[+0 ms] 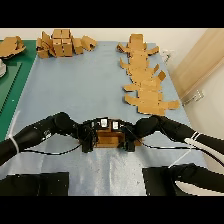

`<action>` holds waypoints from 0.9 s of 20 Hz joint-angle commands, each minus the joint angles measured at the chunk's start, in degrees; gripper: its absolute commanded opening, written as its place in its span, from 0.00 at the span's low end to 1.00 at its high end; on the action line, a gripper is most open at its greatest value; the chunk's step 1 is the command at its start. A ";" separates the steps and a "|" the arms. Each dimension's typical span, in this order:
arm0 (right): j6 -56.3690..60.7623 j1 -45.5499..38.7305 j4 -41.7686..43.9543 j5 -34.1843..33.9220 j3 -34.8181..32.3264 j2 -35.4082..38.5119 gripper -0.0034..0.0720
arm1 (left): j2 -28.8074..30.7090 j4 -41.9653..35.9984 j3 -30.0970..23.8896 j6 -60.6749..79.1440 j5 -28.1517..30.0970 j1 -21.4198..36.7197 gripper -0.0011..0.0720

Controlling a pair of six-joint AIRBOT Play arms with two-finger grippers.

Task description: Fold the box.

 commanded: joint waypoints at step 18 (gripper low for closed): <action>-0.04 0.04 0.00 0.00 -0.02 -0.02 0.44 | 8.33 -0.04 -9.20 -59.82 -11.96 22.75 0.03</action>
